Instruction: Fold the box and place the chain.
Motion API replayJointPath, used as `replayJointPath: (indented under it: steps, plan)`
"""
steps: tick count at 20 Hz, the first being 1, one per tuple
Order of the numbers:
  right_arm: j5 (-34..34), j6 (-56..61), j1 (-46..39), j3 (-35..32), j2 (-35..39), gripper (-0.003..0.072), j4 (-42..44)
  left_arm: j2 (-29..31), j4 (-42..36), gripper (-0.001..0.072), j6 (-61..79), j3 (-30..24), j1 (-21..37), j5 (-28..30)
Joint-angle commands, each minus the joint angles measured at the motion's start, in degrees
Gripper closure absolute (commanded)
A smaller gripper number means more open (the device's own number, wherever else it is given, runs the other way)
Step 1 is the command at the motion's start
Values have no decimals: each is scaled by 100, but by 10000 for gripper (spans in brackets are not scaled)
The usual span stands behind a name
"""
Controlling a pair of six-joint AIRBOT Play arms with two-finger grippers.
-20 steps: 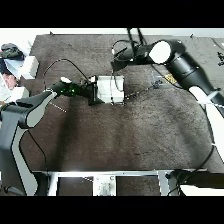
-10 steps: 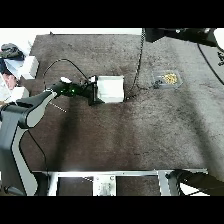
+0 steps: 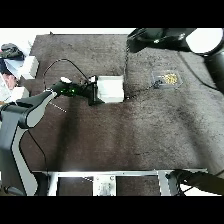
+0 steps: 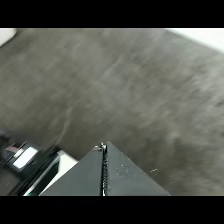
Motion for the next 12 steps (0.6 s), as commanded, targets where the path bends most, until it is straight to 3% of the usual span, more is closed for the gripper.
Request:
replayJointPath:
  steps: [1, 7, 12]
  plan:
    - [87, 7, 345, -2, -461, 676, 70, 4, 0, 291, 2, 0, -2, 0]
    - [101, 4, 675, -2, -1215, 676, 35, 4, 0, 291, 2, 0, -2, 0]
    - [409, 7, 501, -2, -1377, 675, -284, 4, 2, 291, 2, 0, -2, 0]
